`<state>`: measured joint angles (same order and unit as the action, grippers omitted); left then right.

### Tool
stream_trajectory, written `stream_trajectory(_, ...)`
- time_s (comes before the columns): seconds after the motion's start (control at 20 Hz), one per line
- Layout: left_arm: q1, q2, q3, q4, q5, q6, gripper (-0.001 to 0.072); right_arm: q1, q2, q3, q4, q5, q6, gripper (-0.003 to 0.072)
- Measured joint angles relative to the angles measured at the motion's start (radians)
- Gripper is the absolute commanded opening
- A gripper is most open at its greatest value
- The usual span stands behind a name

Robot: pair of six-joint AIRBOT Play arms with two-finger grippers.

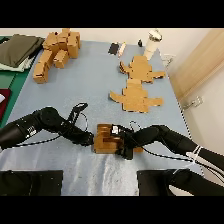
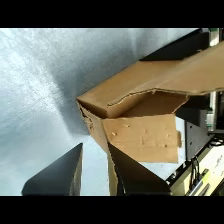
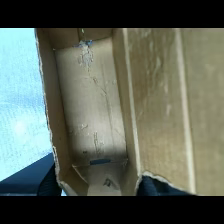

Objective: Fold the box.

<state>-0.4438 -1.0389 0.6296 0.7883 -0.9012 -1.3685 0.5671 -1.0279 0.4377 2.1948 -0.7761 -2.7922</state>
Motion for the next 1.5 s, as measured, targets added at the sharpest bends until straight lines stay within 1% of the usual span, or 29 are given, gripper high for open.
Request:
stream_trajectory(0.3,-0.002,0.000,0.004,-0.075,-0.022,0.057,0.0263,0.000,0.000,0.000,0.000,-0.001,0.000,0.0530)
stream_trajectory(0.35,-0.009,0.000,0.004,-0.083,-0.023,0.060,0.0384,0.000,0.000,0.000,0.000,0.000,0.000,0.0530)
stream_trajectory(0.4,-0.017,-0.001,0.004,-0.090,-0.022,0.064,0.0564,0.000,0.000,0.000,0.000,-0.001,0.000,0.0530)
stream_trajectory(0.45,-0.025,-0.003,0.004,-0.094,-0.021,0.063,0.0535,0.000,0.000,0.000,0.000,-0.001,0.000,0.0530)
stream_trajectory(0.7,-0.045,-0.025,0.004,-0.106,0.006,0.062,0.0536,0.000,0.000,0.000,0.000,-0.001,0.000,0.0530)
stream_trajectory(0.9,-0.048,-0.033,0.004,-0.113,0.069,0.060,0.0535,0.000,0.000,0.000,0.000,-0.001,0.000,0.0530)
stream_trajectory(1.05,-0.049,-0.041,0.004,-0.108,0.124,0.011,0.0534,0.000,0.000,0.000,0.000,0.000,0.000,0.0530)
stream_trajectory(1.25,-0.085,-0.064,0.009,-0.030,0.146,-0.129,0.0533,0.000,0.000,0.000,0.000,-0.001,0.000,0.0530)
stream_trajectory(1.3,-0.105,-0.067,0.014,-0.005,0.153,-0.167,0.0517,0.000,0.000,0.000,0.000,-0.001,-0.001,0.0530)
stream_trajectory(1.35,-0.129,-0.069,0.023,0.029,0.159,-0.214,0.0451,0.000,0.000,0.000,0.000,-0.001,-0.001,0.0530)
stream_trajectory(1.4,-0.154,-0.071,0.034,0.071,0.165,-0.264,0.0451,0.000,0.000,0.000,0.000,-0.001,-0.001,0.0530)
stream_trajectory(1.5,-0.209,-0.074,0.064,0.198,0.170,-0.406,0.0451,0.000,0.000,0.000,0.000,-0.001,-0.001,0.0530)
